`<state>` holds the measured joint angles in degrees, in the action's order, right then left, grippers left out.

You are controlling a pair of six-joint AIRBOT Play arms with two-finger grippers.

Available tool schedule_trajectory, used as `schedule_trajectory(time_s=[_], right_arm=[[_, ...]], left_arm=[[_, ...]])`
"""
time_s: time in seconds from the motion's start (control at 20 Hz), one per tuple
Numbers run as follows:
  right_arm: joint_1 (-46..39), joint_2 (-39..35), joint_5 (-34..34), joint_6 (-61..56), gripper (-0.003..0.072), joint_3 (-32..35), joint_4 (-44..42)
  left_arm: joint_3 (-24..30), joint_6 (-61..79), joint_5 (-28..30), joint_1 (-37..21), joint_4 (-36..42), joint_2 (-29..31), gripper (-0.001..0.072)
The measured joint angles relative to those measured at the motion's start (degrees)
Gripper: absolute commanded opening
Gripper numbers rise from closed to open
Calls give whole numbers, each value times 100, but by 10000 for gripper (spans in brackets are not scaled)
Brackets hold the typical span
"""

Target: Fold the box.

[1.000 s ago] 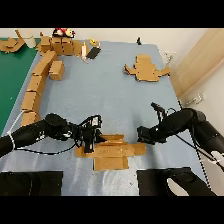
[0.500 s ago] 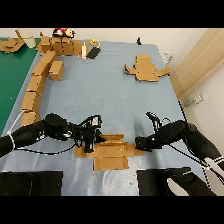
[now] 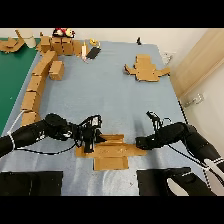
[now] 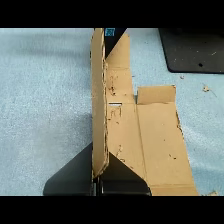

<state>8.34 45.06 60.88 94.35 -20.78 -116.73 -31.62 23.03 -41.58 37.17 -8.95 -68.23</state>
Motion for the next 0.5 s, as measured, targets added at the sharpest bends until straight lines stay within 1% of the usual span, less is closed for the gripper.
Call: schedule_trajectory(time_s=[0.1, 0.25, 0.35, 0.5], right_arm=[[0, -138, 20, 203, 2, -4, -282], [107, -549, 208, 476, 2, -15, -721], [385, -898, 391, 581, 2, -17, -872], [1047, -1410, 584, 573, 2, -2, -949]], left_arm=[[0, 0, 0, -2, 0, 0, 15], [0, 0, 0, 0, 0, 0, 15], [0, 0, 0, -2, 0, 0, 15], [0, 0, 0, 0, 2, 0, 15]])
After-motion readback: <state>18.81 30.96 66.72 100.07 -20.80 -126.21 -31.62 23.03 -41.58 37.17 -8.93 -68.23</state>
